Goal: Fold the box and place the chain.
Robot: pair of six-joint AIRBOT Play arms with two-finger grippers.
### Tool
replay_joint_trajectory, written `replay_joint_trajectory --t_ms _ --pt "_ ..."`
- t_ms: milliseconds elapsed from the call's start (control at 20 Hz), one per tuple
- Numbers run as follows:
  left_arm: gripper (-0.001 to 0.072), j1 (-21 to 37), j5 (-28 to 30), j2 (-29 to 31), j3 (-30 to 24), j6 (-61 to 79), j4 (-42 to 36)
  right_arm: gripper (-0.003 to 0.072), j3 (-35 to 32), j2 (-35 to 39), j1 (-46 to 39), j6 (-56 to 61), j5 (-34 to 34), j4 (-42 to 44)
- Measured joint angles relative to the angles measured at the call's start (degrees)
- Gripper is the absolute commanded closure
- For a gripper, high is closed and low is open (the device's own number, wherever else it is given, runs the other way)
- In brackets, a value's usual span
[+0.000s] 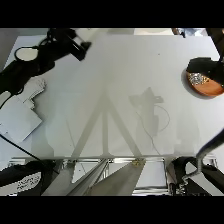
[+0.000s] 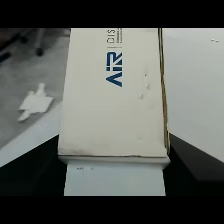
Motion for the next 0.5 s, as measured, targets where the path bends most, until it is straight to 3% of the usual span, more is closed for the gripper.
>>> replay_joint_trajectory --t_ms 200,500 --pt "0.0701 5.4 8.9 1.2 0.0 -5.4 -0.1 0.0677 0.0 0.0 0.0 0.0 0.0 0.0" --pt "0.0702 10.6 11.8 -0.2 -0.6 -12.5 -0.2 0.0677 0.0 0.0 0.0 0.0 -0.2 0.0"
